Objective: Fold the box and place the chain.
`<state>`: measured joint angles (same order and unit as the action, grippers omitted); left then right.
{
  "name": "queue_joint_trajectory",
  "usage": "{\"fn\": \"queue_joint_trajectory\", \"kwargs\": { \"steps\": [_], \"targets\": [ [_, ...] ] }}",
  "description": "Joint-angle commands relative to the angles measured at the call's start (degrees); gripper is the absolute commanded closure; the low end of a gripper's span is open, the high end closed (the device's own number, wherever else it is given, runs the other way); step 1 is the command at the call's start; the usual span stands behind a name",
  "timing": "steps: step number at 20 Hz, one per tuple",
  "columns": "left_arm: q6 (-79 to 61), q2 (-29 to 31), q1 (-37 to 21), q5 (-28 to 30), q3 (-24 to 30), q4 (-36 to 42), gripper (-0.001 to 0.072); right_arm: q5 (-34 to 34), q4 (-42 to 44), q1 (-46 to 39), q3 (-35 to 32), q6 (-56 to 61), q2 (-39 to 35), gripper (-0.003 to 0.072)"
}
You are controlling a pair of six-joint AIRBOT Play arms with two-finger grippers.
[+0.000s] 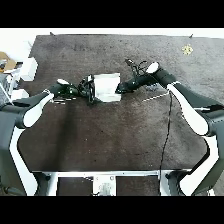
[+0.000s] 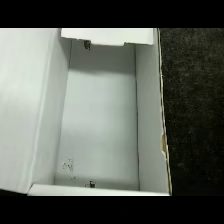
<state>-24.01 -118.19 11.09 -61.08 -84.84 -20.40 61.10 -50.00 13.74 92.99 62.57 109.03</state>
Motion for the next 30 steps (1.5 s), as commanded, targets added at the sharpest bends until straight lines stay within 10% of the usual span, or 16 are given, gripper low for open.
{"fn": "queue_joint_trajectory", "kwargs": {
  "steps": [1, 13, 30],
  "targets": [
    [0.0, 0.02, -0.02, -0.07, -0.02, 0.04, 0.0362, -2.45, -9.99, 1.99, 1.14, 7.54, 0.15, 0.0189],
    [0.0, 0.02, -0.02, -0.09, -0.02, 0.04, 0.0362, 10.95, -36.33, 10.36, 19.28, 28.85, 8.92, 0.0302],
    [-0.02, 0.02, -0.02, -0.46, -0.02, 0.04, 0.0362, 9.2, -44.3, 13.7, 19.78, 43.82, 10.75, 0.0535]
  ]
}}
